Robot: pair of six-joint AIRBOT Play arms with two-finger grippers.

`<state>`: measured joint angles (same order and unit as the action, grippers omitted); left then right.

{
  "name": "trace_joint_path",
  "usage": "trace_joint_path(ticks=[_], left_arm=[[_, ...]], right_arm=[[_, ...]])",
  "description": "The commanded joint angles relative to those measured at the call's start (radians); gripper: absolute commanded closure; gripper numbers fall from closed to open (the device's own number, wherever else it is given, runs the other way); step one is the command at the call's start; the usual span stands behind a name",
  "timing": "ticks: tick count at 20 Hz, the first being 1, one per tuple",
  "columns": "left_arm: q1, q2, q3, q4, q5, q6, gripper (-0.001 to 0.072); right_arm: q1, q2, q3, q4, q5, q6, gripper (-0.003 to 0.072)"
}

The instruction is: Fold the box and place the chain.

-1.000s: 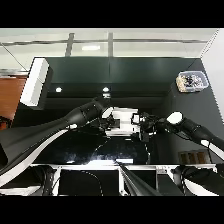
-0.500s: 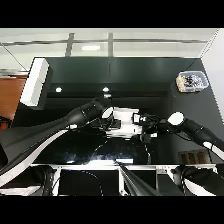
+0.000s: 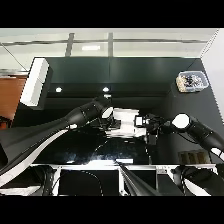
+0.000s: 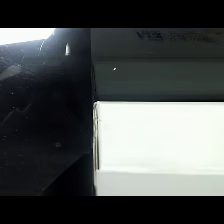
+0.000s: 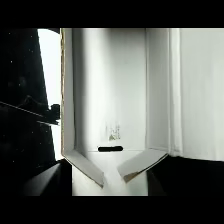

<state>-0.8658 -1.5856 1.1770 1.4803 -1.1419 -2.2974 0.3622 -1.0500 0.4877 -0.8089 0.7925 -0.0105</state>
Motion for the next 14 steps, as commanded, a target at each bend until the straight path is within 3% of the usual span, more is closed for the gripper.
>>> trace_joint_path(ticks=[1,3,4,5,10,14], left_arm=[[0.001,0.000,0.001,-0.001,-0.001,0.002,0.0685],[0.001,0.000,0.001,-0.001,-0.001,0.002,0.0685],[0.001,0.000,0.001,-0.001,-0.001,0.002,0.0686],[0.001,0.000,0.001,-0.001,-0.001,0.002,0.0685],[0.001,0.000,0.001,-0.001,-0.001,0.002,0.0685],[0.001,0.000,0.001,-0.001,-0.001,0.001,0.0685]], right_arm=[[0.001,0.005,0.000,-0.014,-0.039,-0.004,0.0243],[0.001,0.004,0.000,-0.011,-0.040,-0.003,0.0291],[0.001,0.002,0.000,-0.011,-0.031,0.001,0.0449],[0.002,-0.002,0.000,-0.003,-0.027,0.005,0.0530],[0.002,-0.039,0.000,0.222,-0.029,0.004,0.0528],[0.002,-0.075,0.000,0.293,-0.038,0.003,0.0528]])
